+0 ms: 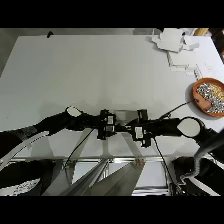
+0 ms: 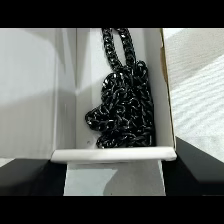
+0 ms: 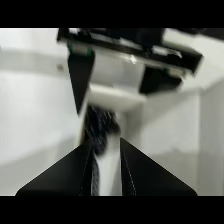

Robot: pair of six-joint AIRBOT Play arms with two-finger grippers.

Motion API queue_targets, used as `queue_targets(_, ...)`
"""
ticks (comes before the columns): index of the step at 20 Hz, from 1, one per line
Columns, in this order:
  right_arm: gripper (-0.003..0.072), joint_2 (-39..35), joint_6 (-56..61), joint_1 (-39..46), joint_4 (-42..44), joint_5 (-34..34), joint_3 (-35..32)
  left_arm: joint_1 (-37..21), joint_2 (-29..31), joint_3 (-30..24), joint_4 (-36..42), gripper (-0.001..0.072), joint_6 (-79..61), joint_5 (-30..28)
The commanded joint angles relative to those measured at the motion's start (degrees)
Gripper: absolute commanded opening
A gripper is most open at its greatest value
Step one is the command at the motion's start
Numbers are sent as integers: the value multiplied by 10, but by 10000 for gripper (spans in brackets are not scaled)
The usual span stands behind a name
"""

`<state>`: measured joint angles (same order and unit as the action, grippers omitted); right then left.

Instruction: Fold the box and place the chain.

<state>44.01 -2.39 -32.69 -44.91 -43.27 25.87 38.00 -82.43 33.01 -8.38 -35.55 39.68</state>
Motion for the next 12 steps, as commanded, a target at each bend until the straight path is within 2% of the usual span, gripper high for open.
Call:
queue_targets(1,194,-77,162,0,-228,-23,0,0,0,0,0,276,0,0)
queue_targets(3,193,-96,249,0,-341,-43,0,0,0,0,0,276,0,0)
queue_targets(5,193,-93,301,0,-394,-49,0,0,0,0,0,276,0,0)
queue_targets(8,193,-71,300,6,-410,-40,0,0,0,0,0,276,0,0)
queue_targets(12,193,-23,277,110,-398,-37,0,0,0,0,0,276,0,0)
